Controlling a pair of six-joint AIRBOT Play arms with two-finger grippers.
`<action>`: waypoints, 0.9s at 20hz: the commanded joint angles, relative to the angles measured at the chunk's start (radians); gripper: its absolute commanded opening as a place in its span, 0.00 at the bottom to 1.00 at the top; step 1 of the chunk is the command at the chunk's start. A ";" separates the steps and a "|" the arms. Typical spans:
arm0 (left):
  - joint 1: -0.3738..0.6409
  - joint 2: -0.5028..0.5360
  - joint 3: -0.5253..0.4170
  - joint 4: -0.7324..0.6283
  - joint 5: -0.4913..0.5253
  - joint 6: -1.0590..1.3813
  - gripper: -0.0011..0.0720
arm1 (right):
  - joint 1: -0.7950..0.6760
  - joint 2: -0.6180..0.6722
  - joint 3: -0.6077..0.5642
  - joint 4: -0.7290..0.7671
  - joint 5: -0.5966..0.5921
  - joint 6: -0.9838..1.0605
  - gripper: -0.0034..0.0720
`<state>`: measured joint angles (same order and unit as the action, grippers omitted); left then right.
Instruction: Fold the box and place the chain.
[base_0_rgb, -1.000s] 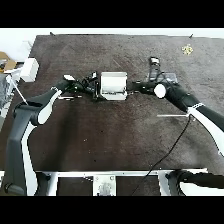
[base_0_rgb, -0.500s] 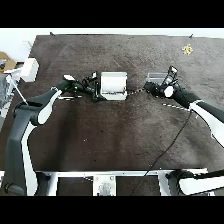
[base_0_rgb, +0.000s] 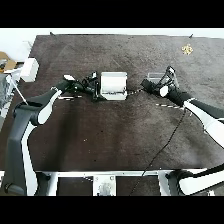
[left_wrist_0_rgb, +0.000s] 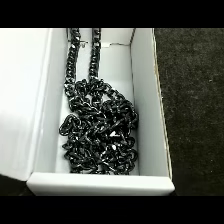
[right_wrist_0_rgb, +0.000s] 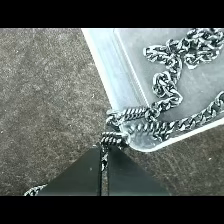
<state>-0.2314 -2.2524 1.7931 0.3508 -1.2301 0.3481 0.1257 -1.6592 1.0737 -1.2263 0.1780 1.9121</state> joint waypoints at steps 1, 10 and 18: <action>0.000 0.000 0.000 0.000 0.000 0.000 0.39 | 0.009 0.015 0.002 0.015 0.005 -0.001 0.05; 0.000 0.000 0.000 0.000 0.000 0.000 0.39 | 0.159 0.307 0.009 -0.005 -0.038 -0.072 0.05; 0.000 0.000 0.000 0.000 0.003 0.000 0.39 | 0.397 0.424 0.151 -0.124 -0.086 -0.106 0.05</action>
<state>-0.2314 -2.2524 1.7931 0.3508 -1.2301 0.3481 0.4671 -1.2491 1.1965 -1.3178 0.0826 1.8156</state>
